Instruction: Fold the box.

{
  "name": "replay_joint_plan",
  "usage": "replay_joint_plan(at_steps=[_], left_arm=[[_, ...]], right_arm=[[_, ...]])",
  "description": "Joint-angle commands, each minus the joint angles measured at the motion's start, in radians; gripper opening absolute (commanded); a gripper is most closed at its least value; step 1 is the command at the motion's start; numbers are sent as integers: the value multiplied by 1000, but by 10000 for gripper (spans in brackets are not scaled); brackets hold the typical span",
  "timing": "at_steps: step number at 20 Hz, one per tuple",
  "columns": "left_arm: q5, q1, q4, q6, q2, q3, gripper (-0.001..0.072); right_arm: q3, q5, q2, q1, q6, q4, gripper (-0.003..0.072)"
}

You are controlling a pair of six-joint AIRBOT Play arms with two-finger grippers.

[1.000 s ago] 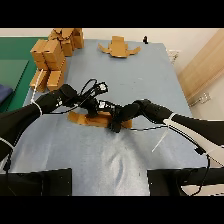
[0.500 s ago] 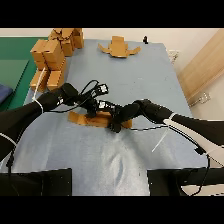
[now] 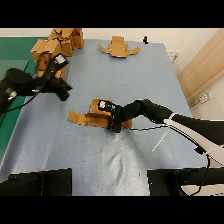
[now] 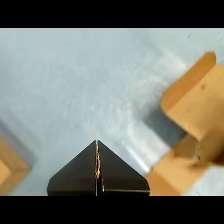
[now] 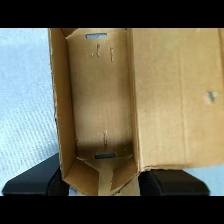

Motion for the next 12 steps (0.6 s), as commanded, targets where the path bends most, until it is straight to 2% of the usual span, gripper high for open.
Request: replay_joint_plan(at_steps=[1, 5, 12], left_arm=[[-126, 117, 71, 27, 143, -146, 7], [-227, 83, 38, -20, 163, -222, 8], [-185, -14, 40, -1, 127, -223, 14]], right_arm=[[13, -60, 0, -24, -6, 50, 8], [24, -102, -1, -46, -76, 86, 7], [24, -107, -9, -47, -232, 84, 8]])
